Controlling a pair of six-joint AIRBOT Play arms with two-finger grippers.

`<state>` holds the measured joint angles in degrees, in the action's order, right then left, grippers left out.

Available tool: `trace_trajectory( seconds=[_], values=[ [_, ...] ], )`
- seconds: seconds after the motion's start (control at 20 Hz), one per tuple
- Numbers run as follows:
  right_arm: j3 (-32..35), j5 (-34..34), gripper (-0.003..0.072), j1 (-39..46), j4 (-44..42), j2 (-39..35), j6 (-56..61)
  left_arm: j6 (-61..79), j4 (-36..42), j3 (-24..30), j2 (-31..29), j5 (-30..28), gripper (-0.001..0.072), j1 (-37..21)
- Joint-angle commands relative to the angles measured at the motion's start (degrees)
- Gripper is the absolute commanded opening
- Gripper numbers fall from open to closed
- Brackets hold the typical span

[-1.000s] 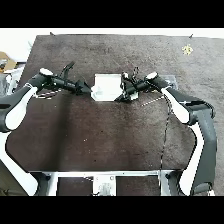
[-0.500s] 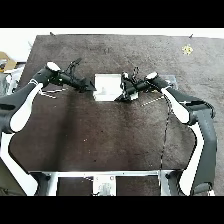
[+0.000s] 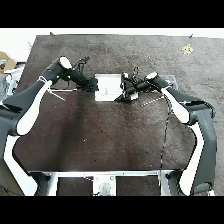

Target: Fold the box and place the chain.

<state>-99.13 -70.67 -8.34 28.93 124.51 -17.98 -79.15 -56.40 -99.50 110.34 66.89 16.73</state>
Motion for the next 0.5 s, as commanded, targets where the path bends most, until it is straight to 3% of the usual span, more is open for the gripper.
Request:
trace_trajectory(
  seconds=[0.0,0.45],
  values=[
    [0.0,0.0,0.0387,-0.1,0.0,0.0,0.0,-5.1,-6.1,-0.6,0.0,-1.4,0.0294,1.7],
    [0.0,0.0,0.0387,-0.1,0.0,0.0,0.0,-14.5,-16.6,-0.6,0.0,-4.4,0.0293,5.8]
  ],
)
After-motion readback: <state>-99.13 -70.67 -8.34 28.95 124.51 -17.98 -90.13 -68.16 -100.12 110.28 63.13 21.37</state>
